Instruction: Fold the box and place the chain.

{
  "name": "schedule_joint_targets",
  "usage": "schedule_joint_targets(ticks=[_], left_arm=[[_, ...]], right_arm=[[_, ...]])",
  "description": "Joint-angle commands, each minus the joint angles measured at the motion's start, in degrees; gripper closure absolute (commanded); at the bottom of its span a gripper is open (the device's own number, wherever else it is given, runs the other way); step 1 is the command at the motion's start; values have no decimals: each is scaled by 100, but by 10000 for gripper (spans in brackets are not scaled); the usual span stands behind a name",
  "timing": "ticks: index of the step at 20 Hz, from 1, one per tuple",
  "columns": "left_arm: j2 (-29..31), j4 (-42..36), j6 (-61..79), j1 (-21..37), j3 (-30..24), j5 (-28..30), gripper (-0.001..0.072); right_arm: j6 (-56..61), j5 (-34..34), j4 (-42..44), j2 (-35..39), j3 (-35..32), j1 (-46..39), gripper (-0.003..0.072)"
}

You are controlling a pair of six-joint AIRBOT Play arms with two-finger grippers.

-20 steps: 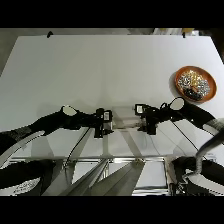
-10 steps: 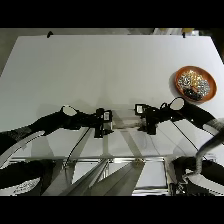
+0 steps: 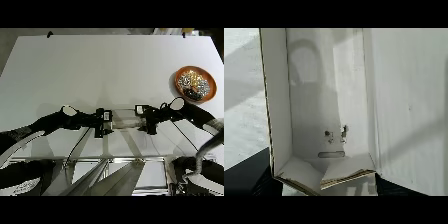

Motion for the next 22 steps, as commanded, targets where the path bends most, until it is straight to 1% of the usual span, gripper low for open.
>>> schedule_joint_targets(ticks=[1,8,14,16,17,18,19,22], left_arm=[[2,7,13,-2,0,-15,567],[2,7,13,-2,0,-15,567],[2,7,13,-4,-2,-15,567],[2,7,13,-2,0,-15,567],[2,4,13,-2,0,-15,567],[2,7,13,-2,0,-15,567],[2,7,13,-2,-2,-15,567],[2,4,13,-4,0,-17,567]], right_arm=[[-295,-90,-9,2,2,0,368],[-293,-131,-7,2,0,0,371],[-291,-24,0,2,0,0,370],[-291,114,11,2,2,0,365],[-282,111,13,4,2,0,259],[-227,98,7,4,2,0,65],[-92,83,9,7,2,0,-4],[308,173,-166,164,2,-2,-2]])
